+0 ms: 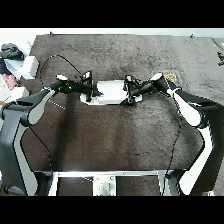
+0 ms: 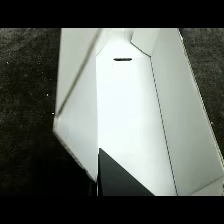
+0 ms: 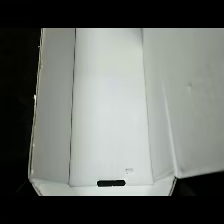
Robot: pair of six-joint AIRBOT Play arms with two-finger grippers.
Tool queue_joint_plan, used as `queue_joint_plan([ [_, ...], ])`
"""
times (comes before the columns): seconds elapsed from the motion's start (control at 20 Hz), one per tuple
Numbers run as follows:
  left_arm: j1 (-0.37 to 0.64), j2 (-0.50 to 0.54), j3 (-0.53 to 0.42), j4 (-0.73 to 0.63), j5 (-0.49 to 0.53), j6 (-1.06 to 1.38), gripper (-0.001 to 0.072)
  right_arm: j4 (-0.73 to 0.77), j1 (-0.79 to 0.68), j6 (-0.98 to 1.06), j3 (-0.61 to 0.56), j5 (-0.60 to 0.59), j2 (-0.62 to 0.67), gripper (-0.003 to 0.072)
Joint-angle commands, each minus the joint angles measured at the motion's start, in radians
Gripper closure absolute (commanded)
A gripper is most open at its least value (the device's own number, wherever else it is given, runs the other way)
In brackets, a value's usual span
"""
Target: Fold the box and place the chain.
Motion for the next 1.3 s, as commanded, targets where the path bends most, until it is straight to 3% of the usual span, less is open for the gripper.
queue_joint_plan([
  [0.0,0.000,0.000,0.000,0.000,0.000,0.001,0.0697,0.016,0.002,-0.001,0.018,0.007,-0.004,0.0031],
  [0.25,0.000,0.000,0.000,0.000,0.000,0.001,0.0698,0.014,0.005,-0.002,0.018,0.008,-0.011,0.0032],
  [0.35,0.000,0.000,0.000,0.000,0.000,0.001,0.0697,0.005,0.006,-0.002,0.018,0.013,-0.011,0.0093],
  [1.05,0.000,0.000,0.000,0.000,0.000,0.000,0.0697,-0.007,0.006,0.002,0.019,-0.001,-0.022,0.0093],
  [1.15,0.000,0.000,0.000,0.000,0.000,0.000,0.0697,-0.007,0.006,0.002,0.019,-0.001,-0.022,0.0165],
  [1.2,0.000,0.000,0.000,0.000,0.000,0.001,0.0697,-0.007,0.006,0.002,0.019,-0.001,-0.022,0.0166],
  [1.25,0.000,0.000,0.000,0.000,0.000,0.000,0.0698,-0.006,0.006,0.002,0.019,-0.001,-0.022,0.0249],
])
